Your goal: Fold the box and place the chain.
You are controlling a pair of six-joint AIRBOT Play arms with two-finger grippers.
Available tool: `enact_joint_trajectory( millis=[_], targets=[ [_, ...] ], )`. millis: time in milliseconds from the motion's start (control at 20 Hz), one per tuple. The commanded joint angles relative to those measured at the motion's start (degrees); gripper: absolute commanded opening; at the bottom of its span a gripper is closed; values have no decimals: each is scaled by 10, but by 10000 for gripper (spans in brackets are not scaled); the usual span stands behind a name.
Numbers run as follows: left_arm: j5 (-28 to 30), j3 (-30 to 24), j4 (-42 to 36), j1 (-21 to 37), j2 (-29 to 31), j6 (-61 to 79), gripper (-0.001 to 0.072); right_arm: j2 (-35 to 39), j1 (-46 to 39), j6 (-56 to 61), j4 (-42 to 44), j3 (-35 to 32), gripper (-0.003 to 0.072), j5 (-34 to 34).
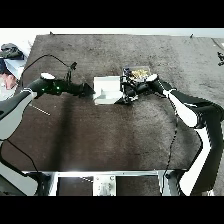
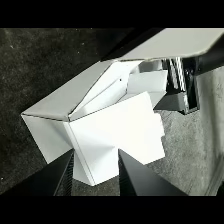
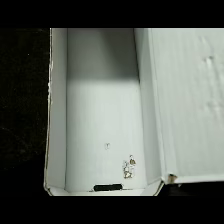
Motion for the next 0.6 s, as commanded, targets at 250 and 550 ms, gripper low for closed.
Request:
enact_joint_trajectory(
  millis=[250, 550],
  targets=[
    [16, 66, 183, -52, 0, -167, 293, 0, 0, 0, 0, 0, 535, 0],
    [28, 118, 304, -97, 0, -294, 293, 0, 0, 0, 0, 0, 535, 0]
  ],
)
